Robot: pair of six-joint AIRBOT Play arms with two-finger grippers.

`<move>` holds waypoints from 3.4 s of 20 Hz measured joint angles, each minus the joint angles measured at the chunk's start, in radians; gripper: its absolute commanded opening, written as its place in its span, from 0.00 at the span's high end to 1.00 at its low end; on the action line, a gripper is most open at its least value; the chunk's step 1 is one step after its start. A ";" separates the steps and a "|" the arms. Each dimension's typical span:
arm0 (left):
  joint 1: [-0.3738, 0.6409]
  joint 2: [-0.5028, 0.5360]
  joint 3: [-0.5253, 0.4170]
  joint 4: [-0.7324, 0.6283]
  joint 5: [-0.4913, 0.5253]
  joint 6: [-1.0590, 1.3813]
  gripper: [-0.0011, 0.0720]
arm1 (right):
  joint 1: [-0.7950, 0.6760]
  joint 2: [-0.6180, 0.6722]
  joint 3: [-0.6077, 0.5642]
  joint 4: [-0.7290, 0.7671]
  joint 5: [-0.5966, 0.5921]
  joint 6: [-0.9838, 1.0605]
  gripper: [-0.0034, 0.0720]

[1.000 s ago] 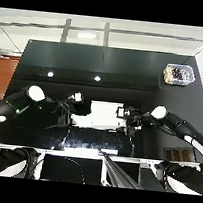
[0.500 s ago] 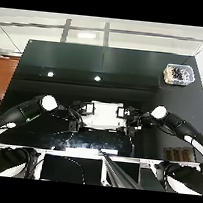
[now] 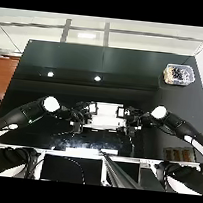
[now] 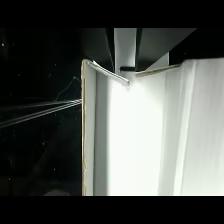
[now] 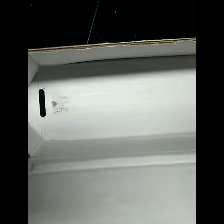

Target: Fold the box and place the chain.

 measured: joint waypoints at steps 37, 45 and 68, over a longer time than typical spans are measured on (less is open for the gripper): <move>0.564 -0.054 -0.172 -0.118 -0.375 -1.028 0.94 | 0.000 -0.001 0.000 0.020 0.001 0.002 0.39; 0.459 -0.080 -0.133 -0.227 -0.317 -0.958 0.18 | 0.000 -0.001 0.000 0.020 0.003 0.002 0.39; 0.111 -0.082 0.042 -0.079 -0.096 -1.268 0.02 | 0.000 0.000 0.000 0.021 0.003 0.007 0.39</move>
